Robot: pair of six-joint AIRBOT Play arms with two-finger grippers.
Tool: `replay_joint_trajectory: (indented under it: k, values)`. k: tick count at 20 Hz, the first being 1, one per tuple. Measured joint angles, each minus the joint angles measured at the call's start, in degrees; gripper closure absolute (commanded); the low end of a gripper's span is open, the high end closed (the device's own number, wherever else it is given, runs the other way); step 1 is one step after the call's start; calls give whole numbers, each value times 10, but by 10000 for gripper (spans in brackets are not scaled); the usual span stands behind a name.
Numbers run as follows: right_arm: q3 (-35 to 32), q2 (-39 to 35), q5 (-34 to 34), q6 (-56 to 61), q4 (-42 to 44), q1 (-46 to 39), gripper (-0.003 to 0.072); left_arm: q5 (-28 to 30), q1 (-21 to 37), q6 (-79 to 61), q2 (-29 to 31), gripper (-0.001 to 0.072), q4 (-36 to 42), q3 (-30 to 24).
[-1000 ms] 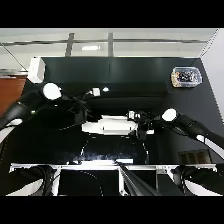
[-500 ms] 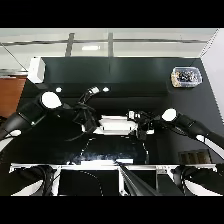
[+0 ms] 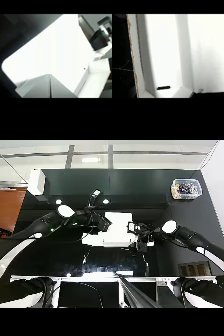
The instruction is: Fold the box and place the chain.
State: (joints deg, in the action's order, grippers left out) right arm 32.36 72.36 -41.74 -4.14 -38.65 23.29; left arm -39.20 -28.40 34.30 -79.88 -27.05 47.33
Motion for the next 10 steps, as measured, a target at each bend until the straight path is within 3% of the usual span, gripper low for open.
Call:
replay_joint_trajectory:
  k: [5, 10]
  values:
    - [0, 0, -2, -1, -1, 0, 283, -61, -3, 24, -27, 686, -76, 19]
    - [0, 0, -3, 0, 1, 0, 283, -80, 1, 44, 0, 685, -171, 64]
